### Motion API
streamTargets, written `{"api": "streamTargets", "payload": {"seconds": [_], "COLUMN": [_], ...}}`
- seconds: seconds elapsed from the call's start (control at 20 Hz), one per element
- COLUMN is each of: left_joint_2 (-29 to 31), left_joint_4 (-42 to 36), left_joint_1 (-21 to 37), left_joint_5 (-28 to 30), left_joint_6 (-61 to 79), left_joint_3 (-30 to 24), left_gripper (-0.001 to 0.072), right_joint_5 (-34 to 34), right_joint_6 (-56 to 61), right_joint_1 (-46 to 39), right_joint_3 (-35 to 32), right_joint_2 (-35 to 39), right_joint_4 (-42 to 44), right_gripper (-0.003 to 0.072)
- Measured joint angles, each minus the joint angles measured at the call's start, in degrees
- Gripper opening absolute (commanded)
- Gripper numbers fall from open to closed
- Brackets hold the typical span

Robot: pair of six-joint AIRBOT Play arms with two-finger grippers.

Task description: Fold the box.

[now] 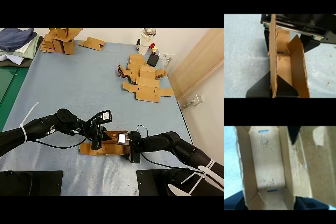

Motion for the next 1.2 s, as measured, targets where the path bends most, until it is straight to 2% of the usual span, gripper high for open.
{"api": "streamTargets", "payload": {"seconds": [0.05, 0.15, 0.45, 0.5, 1.2], "left_joint_2": [0.0, 0.0, 0.0, 0.0, 0.0], "left_joint_4": [0.0, 0.0, 0.0, 0.0, 0.0], "left_joint_1": [0.0, 0.0, 0.0, 0.0, 0.0], "left_joint_5": [0.0, 0.0, 0.0, 0.0, 0.0], "left_joint_6": [0.0, 0.0, 0.0, 0.0, 0.0], "left_joint_3": [0.0, 0.0, 0.0, 0.0, 0.0], "left_gripper": [0.0013, 0.0014, 0.0014, 0.0013, 0.0013], "right_joint_5": [0.2, 0.3, 0.7, 0.6, 0.6], "right_joint_6": [0.0, -0.2, -0.2, -0.2, -0.2], "right_joint_1": [0.0, 0.0, 0.0, 0.0, 0.0], "right_joint_3": [0.0, 0.0, 0.0, 0.0, 0.0], "right_joint_2": [0.0, -0.3, -1.4, -1.5, -1.6], "right_joint_4": [0.0, 0.1, 0.2, 0.3, 0.2], "right_gripper": [0.0677, 0.0607, 0.0559, 0.0509, 0.0505]}}
